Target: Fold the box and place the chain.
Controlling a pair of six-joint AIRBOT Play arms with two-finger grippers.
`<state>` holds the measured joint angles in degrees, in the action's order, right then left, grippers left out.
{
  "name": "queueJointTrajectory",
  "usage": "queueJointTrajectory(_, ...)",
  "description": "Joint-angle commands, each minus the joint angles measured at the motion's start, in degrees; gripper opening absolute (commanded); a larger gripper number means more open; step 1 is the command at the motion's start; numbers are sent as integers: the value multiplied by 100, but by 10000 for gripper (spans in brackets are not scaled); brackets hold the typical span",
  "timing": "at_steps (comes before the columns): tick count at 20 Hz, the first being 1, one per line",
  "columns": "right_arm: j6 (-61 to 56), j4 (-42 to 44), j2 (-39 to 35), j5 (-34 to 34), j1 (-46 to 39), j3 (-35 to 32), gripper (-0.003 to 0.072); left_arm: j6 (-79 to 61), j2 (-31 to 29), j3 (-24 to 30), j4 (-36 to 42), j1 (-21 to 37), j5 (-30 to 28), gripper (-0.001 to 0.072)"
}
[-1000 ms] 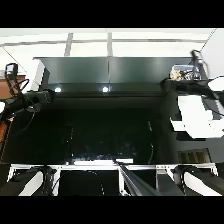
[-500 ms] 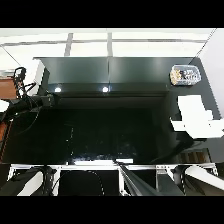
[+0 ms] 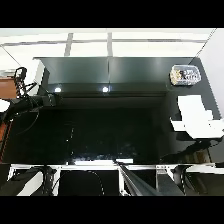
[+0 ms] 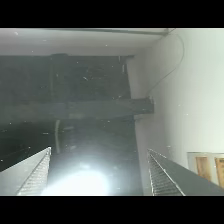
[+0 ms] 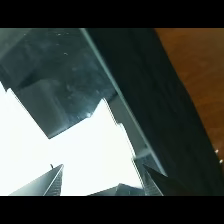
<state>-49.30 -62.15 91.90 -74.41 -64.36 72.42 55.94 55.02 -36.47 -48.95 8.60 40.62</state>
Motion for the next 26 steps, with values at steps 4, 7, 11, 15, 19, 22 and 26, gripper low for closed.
queueJointTrajectory(4,437,61,151,-44,442,98,330,-2,2,2,39,-74,2,702)
queueJointTrajectory(7,437,74,87,-592,562,125,17,-2,2,2,39,-74,2,702)
queueJointTrajectory(11,2,684,-267,-1499,800,-7,16,-4,2,2,39,-74,-4,702)
queueJointTrajectory(15,229,2739,-1475,-798,1259,-1532,16,0,52,2,63,-76,520,702)
queueJointTrajectory(19,1036,5045,-2824,308,2330,-3891,16,-17,192,2,264,-195,894,702)
queueJointTrajectory(22,1185,5960,-3661,1587,3906,-5149,16,-61,428,2,564,-581,844,702)
queueJointTrajectory(26,1023,6179,-3954,3335,6059,-5742,17,-328,807,0,686,-1366,50,703)
